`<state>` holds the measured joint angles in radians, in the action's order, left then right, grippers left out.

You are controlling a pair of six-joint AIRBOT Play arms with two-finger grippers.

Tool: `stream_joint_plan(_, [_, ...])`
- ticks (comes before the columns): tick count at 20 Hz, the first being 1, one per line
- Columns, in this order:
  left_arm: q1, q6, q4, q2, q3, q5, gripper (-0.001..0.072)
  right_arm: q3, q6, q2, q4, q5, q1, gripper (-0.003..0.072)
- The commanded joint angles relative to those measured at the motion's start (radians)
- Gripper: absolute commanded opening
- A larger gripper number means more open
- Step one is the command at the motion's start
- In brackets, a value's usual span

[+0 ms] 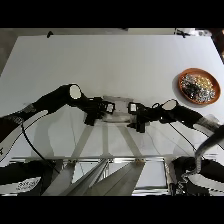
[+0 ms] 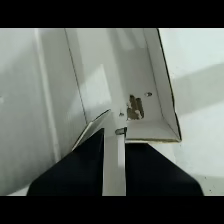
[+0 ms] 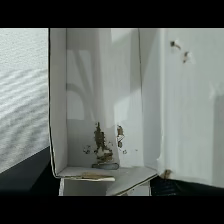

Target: Fold the box and place the chain.

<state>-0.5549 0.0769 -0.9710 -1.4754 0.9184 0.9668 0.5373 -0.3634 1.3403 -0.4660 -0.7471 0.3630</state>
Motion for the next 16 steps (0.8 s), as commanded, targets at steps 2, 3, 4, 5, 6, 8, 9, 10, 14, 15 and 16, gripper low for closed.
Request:
stream_joint_plan(2, [-0.022, 0.002, 0.059, -0.002, 0.000, -0.013, 0.0142, 0.001, -0.001, 0.000, 0.000, 0.000, 0.000, 0.0446])
stream_joint_plan(3, [-0.027, 0.001, 0.066, -0.005, 0.000, -0.013, 0.0179, 0.001, -0.001, 0.000, 0.000, 0.000, 0.000, 0.0446])
stream_joint_plan(4, [-0.033, 0.000, 0.069, -0.009, 0.000, -0.008, 0.0254, 0.001, -0.001, 0.000, 0.000, -0.001, 0.000, 0.0446])
stream_joint_plan(5, [-0.035, -0.014, 0.072, -0.013, 0.000, -0.009, 0.0280, 0.001, -0.001, 0.000, 0.000, 0.000, 0.000, 0.0446])
stream_joint_plan(6, [-0.039, -0.036, 0.073, -0.014, 0.000, -0.008, 0.0280, 0.001, -0.001, 0.000, 0.000, 0.000, 0.000, 0.0446])
stream_joint_plan(8, [-0.040, -0.064, 0.074, -0.014, 0.000, -0.006, 0.0306, 0.001, -0.001, 0.000, 0.000, 0.000, 0.000, 0.0446])
stream_joint_plan(9, [-0.040, -0.082, 0.073, -0.014, 0.000, 0.002, 0.0373, 0.001, -0.001, 0.000, 0.000, -0.001, 0.000, 0.0446])
stream_joint_plan(10, [-0.040, -0.097, 0.073, -0.014, 0.000, 0.002, 0.0451, 0.001, -0.001, 0.000, 0.000, 0.000, 0.000, 0.0446])
stream_joint_plan(14, [-0.039, -0.151, 0.073, -0.013, 0.000, 0.007, 0.0447, 0.001, -0.001, 0.000, 0.000, 0.000, 0.000, 0.0446])
stream_joint_plan(15, [-0.039, -0.174, 0.073, -0.013, 0.000, 0.010, 0.0318, 0.001, -0.001, 0.000, 0.000, 0.000, 0.000, 0.0446])
stream_joint_plan(16, [-0.035, -0.192, 0.071, -0.011, 0.000, 0.017, 0.0176, 0.001, -0.001, 0.000, 0.000, 0.000, 0.000, 0.0446])
